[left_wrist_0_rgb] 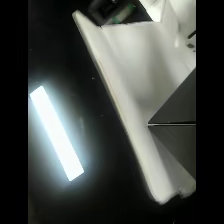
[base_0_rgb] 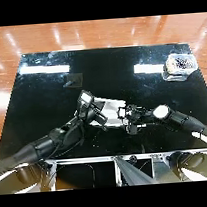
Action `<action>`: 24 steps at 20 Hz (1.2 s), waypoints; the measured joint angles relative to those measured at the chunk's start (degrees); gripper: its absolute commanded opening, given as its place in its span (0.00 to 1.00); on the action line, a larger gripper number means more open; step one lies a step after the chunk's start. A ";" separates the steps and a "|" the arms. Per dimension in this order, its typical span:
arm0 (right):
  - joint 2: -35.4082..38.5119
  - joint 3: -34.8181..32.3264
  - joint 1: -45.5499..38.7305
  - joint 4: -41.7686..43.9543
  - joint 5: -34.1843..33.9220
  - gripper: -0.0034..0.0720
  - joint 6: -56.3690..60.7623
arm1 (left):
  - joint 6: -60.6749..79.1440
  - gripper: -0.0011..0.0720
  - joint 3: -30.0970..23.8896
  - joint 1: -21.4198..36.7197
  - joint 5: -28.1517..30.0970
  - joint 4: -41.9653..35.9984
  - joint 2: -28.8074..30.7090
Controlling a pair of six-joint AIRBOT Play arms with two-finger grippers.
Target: Fold the box and place the chain.
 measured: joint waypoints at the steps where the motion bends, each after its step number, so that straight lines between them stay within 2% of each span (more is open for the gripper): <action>1: 0.00 0.00 0.00 0.00 0.00 0.79 0.00 | 0.63 0.05 0.02 1.49 2.43 0.13 2.01; 3: 0.00 0.00 0.00 0.00 0.00 0.79 -0.02 | 1.51 0.05 0.00 4.83 11.43 3.58 6.34; 9: 0.00 0.00 0.00 -0.09 0.50 0.79 -2.84 | 2.54 0.05 0.00 13.14 45.70 15.19 16.83; 12: 0.00 0.00 0.00 -0.24 1.62 0.79 -4.17 | 2.60 0.05 -0.02 15.23 56.52 18.43 19.52; 15: -0.02 0.00 0.00 -0.24 2.29 0.79 -4.76 | 2.97 0.05 -0.57 16.09 58.12 22.91 20.20; 18: -0.07 0.00 0.00 -0.22 2.60 0.79 -4.98 | 6.60 0.05 -1.46 19.10 53.96 24.59 19.50; 21: -0.07 0.00 0.00 -0.15 2.84 0.79 -5.14 | 19.63 0.05 -1.84 29.11 54.10 15.28 17.62; 24: -0.07 0.00 0.00 -0.04 2.89 0.79 -5.16 | 34.97 0.05 -1.55 43.87 63.98 1.90 14.51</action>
